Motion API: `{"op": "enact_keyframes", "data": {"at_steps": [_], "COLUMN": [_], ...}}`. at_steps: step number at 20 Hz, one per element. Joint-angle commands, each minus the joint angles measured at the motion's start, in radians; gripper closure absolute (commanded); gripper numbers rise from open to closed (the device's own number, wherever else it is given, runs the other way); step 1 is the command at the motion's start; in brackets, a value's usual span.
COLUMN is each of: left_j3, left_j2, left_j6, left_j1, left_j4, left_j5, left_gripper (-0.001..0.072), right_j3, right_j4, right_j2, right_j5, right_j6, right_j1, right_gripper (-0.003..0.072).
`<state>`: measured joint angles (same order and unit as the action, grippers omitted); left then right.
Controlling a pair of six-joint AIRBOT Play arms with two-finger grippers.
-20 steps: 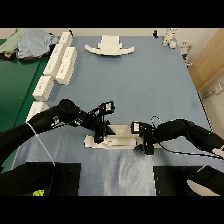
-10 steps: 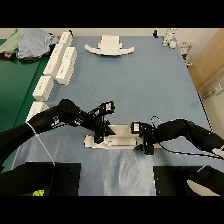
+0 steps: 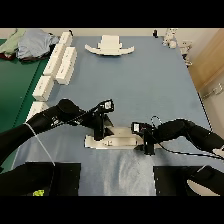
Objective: Fold the box.
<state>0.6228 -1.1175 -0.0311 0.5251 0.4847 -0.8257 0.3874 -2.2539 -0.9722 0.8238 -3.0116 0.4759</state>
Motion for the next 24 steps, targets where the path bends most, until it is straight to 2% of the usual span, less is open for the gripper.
{"op": "enact_keyframes", "data": {"at_steps": [1,4,6,7,8,9,11,13,17,21,24], "left_j3": [0.001,0.001,0.0,0.0,0.0,0.0,-0.01,-0.014,-0.014,0.026,0.055], "left_j2": [0.064,0.207,0.292,0.32,0.34,0.343,0.336,0.311,0.201,0.075,-0.027], "left_j6": [0.146,0.468,0.649,0.718,0.732,0.768,0.875,0.925,0.985,0.999,1.046], "left_j1": [-0.034,-0.142,-0.206,-0.221,-0.222,-0.209,-0.156,-0.07,0.081,0.059,0.021], "left_j4": [0.102,0.333,0.401,0.407,0.405,0.38,0.282,0.177,-0.012,-0.079,-0.08], "left_j5": [0.01,-0.093,-0.21,-0.272,-0.341,-0.394,-0.42,-0.381,-0.166,0.027,0.069], "left_gripper": [0.0267,0.0267,0.0279,0.054,0.0696,0.0696,0.0697,0.0697,0.0697,0.0697,0.0697], "right_j3": [0.0,0.0,0.0,0.0,0.0,0.0,0.0,0.0,0.0,0.0,0.0], "right_j4": [-0.002,-0.002,-0.002,-0.002,-0.002,-0.002,-0.002,-0.002,-0.002,-0.002,-0.002], "right_j2": [-0.001,-0.001,-0.001,-0.001,-0.001,-0.001,-0.001,-0.001,-0.001,-0.001,-0.001], "right_j5": [-0.003,-0.003,-0.003,-0.003,-0.003,-0.003,-0.003,-0.003,-0.003,-0.003,-0.003], "right_j6": [0.001,0.001,0.001,0.001,0.001,0.001,0.001,0.001,0.001,0.001,0.001], "right_j1": [0.0,0.0,0.0,0.0,0.0,0.0,0.0,0.0,0.0,0.0,0.0], "right_gripper": [0.0245,0.0245,0.0245,0.0246,0.0246,0.0245,0.0246,0.0245,0.0246,0.0246,0.0245]}}
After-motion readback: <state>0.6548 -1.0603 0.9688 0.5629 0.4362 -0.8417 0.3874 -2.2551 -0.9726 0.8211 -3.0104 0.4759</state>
